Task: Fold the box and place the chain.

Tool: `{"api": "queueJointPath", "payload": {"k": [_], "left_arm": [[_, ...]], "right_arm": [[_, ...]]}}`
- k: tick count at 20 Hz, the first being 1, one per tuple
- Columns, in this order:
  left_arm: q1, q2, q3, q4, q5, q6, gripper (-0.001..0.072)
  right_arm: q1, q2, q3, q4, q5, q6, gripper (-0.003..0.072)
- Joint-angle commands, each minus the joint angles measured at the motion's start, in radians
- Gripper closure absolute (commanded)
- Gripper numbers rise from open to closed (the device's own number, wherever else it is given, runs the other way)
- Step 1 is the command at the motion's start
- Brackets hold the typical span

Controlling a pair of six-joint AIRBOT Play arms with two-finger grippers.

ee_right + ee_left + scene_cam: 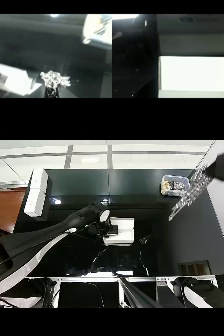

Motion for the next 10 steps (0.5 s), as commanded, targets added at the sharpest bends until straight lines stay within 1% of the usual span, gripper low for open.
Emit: {"api": "queueJointPath", "payload": {"k": [1, 3, 5, 7, 10], "left_arm": [[0.006, -0.001, 0.000, 0.006, 0.003, -0.001, 0.0687], [0.006, -0.001, 0.000, 0.005, 0.005, -0.001, 0.0687], [0.006, -0.001, 0.000, 0.005, 0.005, -0.001, 0.0688], [0.006, -0.001, 0.000, 0.005, 0.005, -0.001, 0.0688], [0.006, -0.001, 0.000, 0.005, 0.005, -0.001, 0.0688]], "right_arm": [[0.072, 0.098, -0.146, 0.153, 0.053, -0.013, 0.0675], [0.115, 0.114, -0.241, 0.264, -0.018, -0.011, 0.0675], [0.170, 0.113, -0.331, 0.347, -0.142, -0.009, 0.0675], [0.228, 0.107, -0.415, 0.387, -0.270, -0.008, 0.0675], [0.306, 0.079, -0.506, 0.391, -0.426, 0.011, 0.0675]]}}
